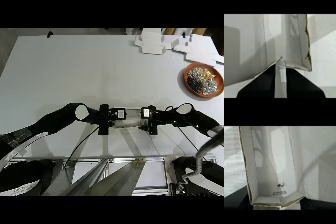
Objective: Fold the box and place the chain.
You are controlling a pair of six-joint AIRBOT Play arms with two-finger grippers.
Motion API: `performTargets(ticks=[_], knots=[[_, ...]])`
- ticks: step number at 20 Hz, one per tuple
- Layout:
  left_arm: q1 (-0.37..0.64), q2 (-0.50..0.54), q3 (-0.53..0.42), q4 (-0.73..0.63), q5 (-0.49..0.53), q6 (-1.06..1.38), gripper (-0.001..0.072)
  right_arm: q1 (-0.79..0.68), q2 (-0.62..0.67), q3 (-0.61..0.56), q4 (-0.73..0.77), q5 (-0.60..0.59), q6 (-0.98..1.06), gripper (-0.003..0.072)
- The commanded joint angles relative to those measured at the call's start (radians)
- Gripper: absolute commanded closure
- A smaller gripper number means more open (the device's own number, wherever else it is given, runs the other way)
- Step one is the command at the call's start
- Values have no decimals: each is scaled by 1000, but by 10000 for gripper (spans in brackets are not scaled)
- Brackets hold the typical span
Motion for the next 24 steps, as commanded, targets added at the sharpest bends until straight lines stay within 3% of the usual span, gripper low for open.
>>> performTargets(ticks=[1, 4, 6, 9, 11, 15, 19, 24], knots=[[-14, -27, 0, -50, 24, -1, 574, 0, 1, 0, 0, 0, 0, 283], [-15, -30, 0, -74, 19, -2, 544, 0, 1, 0, 0, 0, 0, 283], [-15, -30, 0, -73, 16, -5, 417, 0, 1, 0, 0, 0, 0, 283], [-14, -29, 0, -73, -3, -13, 406, 0, 1, 0, 0, 0, 0, 283], [-13, -9, 0, -67, -54, -13, 459, 0, 1, 0, 0, 0, 0, 283], [8, 96, 0, -42, -81, -129, 704, 0, 1, 0, 0, 0, 0, 283], [44, 239, 0, 191, -129, -567, 705, 0, 1, 0, 0, 0, 0, 283], [142, 361, 0, 427, -380, -1106, 705, 0, 1, 0, 0, 0, 0, 283]])
